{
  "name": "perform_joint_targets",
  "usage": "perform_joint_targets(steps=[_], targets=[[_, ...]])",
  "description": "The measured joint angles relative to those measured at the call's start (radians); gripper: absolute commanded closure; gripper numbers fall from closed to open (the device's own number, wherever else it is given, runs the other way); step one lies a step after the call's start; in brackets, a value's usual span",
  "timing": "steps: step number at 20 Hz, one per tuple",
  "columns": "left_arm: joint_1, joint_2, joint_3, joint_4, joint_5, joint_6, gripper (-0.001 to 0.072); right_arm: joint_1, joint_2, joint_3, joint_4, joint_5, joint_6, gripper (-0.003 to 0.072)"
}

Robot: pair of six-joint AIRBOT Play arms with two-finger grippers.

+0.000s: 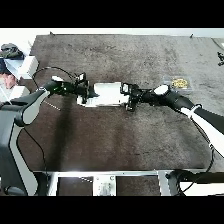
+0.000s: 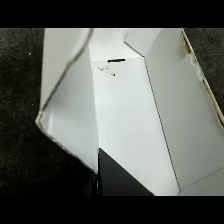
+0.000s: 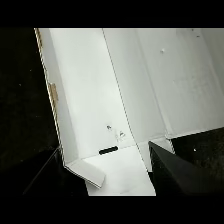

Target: Fold the box and place the chain.

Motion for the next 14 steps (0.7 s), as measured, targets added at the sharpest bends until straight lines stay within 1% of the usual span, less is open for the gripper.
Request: perform_joint_targets(steps=[6, 14], targets=[[0.0, 0.0, 0.0, 0.0, 0.0, 0.0, 0.0697, -0.016, -0.011, 0.032, -0.045, 0.01, 0.031, 0.0084], [0.0, 0.0, 0.0, 0.0, 0.0, 0.0, 0.0696, -0.022, -0.019, 0.06, -0.055, 0.006, 0.045, 0.0084]])
